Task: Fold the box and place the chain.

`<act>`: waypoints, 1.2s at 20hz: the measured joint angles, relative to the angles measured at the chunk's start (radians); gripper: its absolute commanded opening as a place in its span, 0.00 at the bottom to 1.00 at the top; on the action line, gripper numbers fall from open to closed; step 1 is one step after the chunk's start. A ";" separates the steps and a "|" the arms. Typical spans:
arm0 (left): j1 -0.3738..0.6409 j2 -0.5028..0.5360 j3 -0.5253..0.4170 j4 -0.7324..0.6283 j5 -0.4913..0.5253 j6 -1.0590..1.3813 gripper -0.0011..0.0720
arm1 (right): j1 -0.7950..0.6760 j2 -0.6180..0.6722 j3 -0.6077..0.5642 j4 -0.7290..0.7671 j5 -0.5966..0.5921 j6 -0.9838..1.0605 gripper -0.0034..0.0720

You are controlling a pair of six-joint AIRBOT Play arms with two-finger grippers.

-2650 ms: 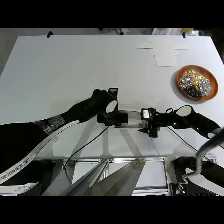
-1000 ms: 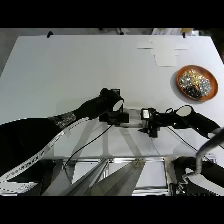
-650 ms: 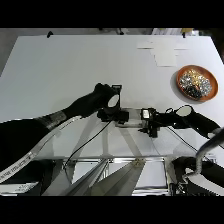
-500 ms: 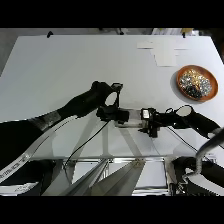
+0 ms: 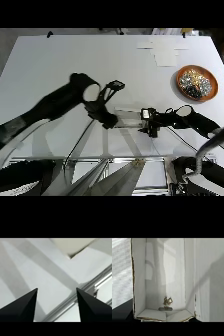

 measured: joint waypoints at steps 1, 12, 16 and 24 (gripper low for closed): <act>0.027 0.035 -0.032 -0.002 0.000 0.061 0.95 | 0.000 0.000 0.000 0.000 0.000 0.000 0.57; 0.285 0.165 -0.493 -0.298 0.408 1.307 0.97 | 0.000 0.000 0.000 0.000 0.001 0.000 0.57; 0.298 0.072 -0.525 -0.563 0.507 1.656 0.97 | 0.000 0.000 0.000 0.000 0.001 0.000 0.57; 0.260 -0.068 -0.500 -0.779 0.566 1.987 0.97 | 0.000 0.000 0.000 0.000 0.001 0.000 0.57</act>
